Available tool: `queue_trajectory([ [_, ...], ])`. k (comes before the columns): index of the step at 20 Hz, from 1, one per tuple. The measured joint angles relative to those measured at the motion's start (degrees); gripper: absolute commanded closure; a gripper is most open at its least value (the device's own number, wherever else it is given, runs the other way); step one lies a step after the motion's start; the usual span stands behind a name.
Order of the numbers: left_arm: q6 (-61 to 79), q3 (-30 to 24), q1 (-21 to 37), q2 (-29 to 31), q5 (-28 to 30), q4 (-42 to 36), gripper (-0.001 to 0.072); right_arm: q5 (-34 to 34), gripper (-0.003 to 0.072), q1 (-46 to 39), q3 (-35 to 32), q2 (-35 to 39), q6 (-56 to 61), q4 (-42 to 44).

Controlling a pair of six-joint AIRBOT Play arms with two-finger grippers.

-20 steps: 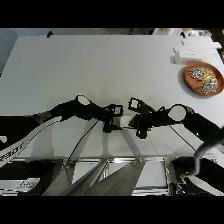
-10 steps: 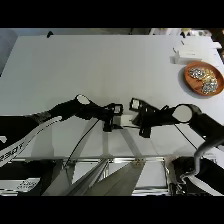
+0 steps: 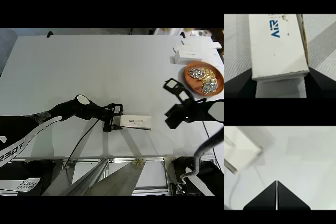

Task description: Fold the box and place the chain.

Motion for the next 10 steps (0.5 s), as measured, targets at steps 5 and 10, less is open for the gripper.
queue_trajectory([
  [5, 0.0, 0.0, 0.0, 0.0, 0.0, 0.0, 0.0525, 7.6, 0.0666, -14.7, 0.0, 0.5, 7.1, -4.4],
  [10, 0.0, 0.0, 0.0, 0.0, 0.0, 0.0, 0.0525, 12.1, 0.0666, -20.0, 0.0, 0.7, 11.0, -4.8],
])
